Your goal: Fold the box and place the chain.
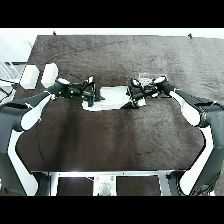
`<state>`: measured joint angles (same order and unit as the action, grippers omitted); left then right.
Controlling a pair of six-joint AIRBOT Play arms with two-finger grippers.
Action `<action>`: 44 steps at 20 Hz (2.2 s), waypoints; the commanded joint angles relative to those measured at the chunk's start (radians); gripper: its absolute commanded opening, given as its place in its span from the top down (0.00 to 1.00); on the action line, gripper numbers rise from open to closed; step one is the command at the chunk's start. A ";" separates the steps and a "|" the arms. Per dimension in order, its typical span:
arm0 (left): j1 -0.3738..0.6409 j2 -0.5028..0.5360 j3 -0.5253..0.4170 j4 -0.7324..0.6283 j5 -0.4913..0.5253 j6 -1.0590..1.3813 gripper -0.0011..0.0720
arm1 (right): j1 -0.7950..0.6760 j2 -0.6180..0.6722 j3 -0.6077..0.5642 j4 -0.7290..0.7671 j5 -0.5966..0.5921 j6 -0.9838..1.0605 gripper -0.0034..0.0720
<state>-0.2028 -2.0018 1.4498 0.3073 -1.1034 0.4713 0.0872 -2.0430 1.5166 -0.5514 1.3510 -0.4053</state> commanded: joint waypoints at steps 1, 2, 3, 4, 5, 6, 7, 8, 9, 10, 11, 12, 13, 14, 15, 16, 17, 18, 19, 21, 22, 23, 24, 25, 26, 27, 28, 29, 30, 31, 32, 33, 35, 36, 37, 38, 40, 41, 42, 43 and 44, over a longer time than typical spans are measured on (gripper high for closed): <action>0.000 0.000 0.001 -0.001 0.002 0.000 0.96 | 0.007 0.000 0.001 -0.034 0.030 0.017 0.13; 0.000 0.000 0.001 -0.001 0.002 0.000 0.96 | 0.008 0.000 0.001 -0.034 0.030 0.017 0.13; 0.000 0.000 0.001 -0.001 0.002 0.000 0.96 | 0.010 0.000 0.001 -0.034 0.030 0.018 0.13; 0.000 0.000 0.001 -0.001 0.002 0.000 0.96 | 0.010 0.000 0.001 -0.034 0.030 0.018 0.13; 0.000 0.000 0.001 -0.001 0.002 0.000 0.96 | 0.010 -0.001 0.001 -0.033 0.027 0.025 0.13; 0.000 0.000 0.001 -0.001 0.002 0.000 0.96 | 0.010 -0.001 0.001 -0.032 0.026 0.028 0.13; 0.000 0.000 0.001 -0.001 0.002 0.000 0.96 | 0.010 -0.001 0.001 -0.028 0.022 0.029 0.13; 0.000 0.000 0.001 -0.001 0.002 0.000 0.96 | 0.010 -0.001 0.001 -0.024 0.015 0.029 0.13; 0.000 0.000 0.001 -0.001 0.002 0.000 0.96 | 0.010 -0.001 0.001 -0.012 0.003 0.028 0.13; 0.000 0.000 0.001 -0.001 0.002 0.000 0.96 | 0.010 -0.001 0.001 0.002 -0.012 0.028 0.13; 0.000 0.000 0.001 -0.001 0.003 0.000 0.96 | 0.009 -0.001 0.001 0.014 -0.025 0.028 0.13; 0.000 0.000 0.001 -0.001 0.002 0.000 0.96 | 0.009 -0.002 0.001 0.021 -0.031 0.028 0.13; 0.000 0.000 0.001 -0.001 0.002 0.000 0.96 | 0.009 -0.003 0.001 0.026 -0.031 0.028 0.13; 0.000 0.000 0.001 -0.001 0.002 0.000 0.96 | 0.010 -0.003 0.001 0.027 -0.031 0.028 0.13; 0.000 0.000 0.001 -0.001 0.002 0.000 0.96 | 0.010 -0.004 0.001 0.027 -0.030 0.028 0.13; 0.000 0.000 0.001 -0.001 0.002 0.000 0.96 | 0.010 -0.004 0.001 0.027 -0.023 0.029 0.13; 0.000 0.000 0.001 -0.001 0.002 0.000 0.96 | 0.011 -0.006 0.000 0.025 -0.010 0.032 0.13; 0.000 0.000 0.001 -0.001 0.002 0.000 0.96 | 0.011 -0.007 0.000 0.025 -0.006 0.032 0.13; 0.000 0.000 0.001 -0.001 0.002 0.000 0.96 | 0.011 -0.007 0.000 0.024 -0.006 0.032 0.13; 0.000 0.000 0.001 -0.001 0.002 0.000 0.96 | 0.011 -0.007 0.000 0.023 -0.006 0.035 0.13; 0.000 0.000 0.001 -0.001 0.002 0.000 0.96 | 0.009 -0.007 0.002 0.018 -0.006 0.035 0.13; 0.000 0.000 0.001 -0.001 0.002 0.000 0.96 | 0.009 -0.007 0.002 0.018 -0.006 0.035 0.13; 0.000 0.000 0.001 -0.001 0.002 0.000 0.96 | 0.009 -0.007 0.003 0.016 -0.006 0.034 0.13; 0.000 0.000 0.001 -0.001 0.002 0.000 0.96 | 0.009 -0.007 0.004 0.016 -0.006 0.031 0.13; 0.000 0.000 0.001 -0.001 0.002 0.000 0.96 | 0.009 -0.007 0.004 0.016 -0.006 0.027 0.13; 0.000 0.000 0.001 -0.001 0.002 0.000 0.96 | 0.009 -0.007 0.004 0.016 -0.006 0.027 0.13; 0.000 0.000 0.001 -0.001 0.000 0.000 0.96 | 0.009 -0.007 0.005 0.016 -0.006 0.027 0.13; 0.000 0.000 0.001 -0.001 0.000 0.000 0.96 | 0.009 -0.007 0.005 0.016 -0.006 0.028 0.13; 0.000 0.000 0.001 -0.001 0.000 0.000 0.96 | 0.009 -0.007 0.005 0.015 -0.006 0.028 0.13; 0.000 0.000 0.001 -0.001 0.000 0.000 0.96 | 0.009 -0.007 0.005 0.013 -0.005 0.031 0.13; 0.000 0.000 0.001 -0.001 0.000 0.000 0.96 | 0.009 -0.007 0.005 -0.002 0.008 0.032 0.13; 0.000 0.000 0.001 -0.001 -0.001 0.000 0.96 | 0.009 -0.007 0.005 -0.017 0.026 0.032 0.13; 0.000 0.000 0.001 -0.001 -0.001 0.000 0.96 | 0.009 -0.007 0.005 -0.022 0.030 0.031 0.13; 0.000 0.000 0.001 -0.001 -0.001 0.000 0.96 | 0.009 -0.007 0.008 -0.023 0.029 0.031 0.13; 0.000 0.000 0.001 -0.001 -0.001 0.000 0.96 | 0.009 -0.007 0.008 -0.022 0.027 0.026 0.13; 0.000 0.000 0.001 -0.001 -0.001 0.000 0.96 | 0.009 -0.007 0.009 -0.021 0.027 0.019 0.13; 0.000 0.000 0.001 -0.001 -0.001 0.000 0.96 | 0.009 -0.007 0.011 -0.020 0.026 0.004 0.13; 0.000 0.000 0.001 -0.001 -0.001 0.000 0.96 | 0.009 -0.007 0.015 -0.021 0.022 0.003 0.13; 0.000 0.000 0.001 -0.001 -0.002 0.000 0.96 | 0.008 -0.007 0.016 -0.019 0.014 0.003 0.13; 0.000 0.000 0.001 -0.001 -0.001 0.000 0.96 | 0.007 -0.007 0.016 -0.015 0.011 0.004 0.13; 0.000 0.000 0.001 -0.001 -0.001 0.000 0.96 | 0.004 -0.007 0.016 -0.014 0.011 0.004 0.13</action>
<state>-0.2035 -2.0018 1.4498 0.3058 -1.1061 0.4709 0.0948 -2.0495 1.5303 -0.5697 1.3705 -0.3958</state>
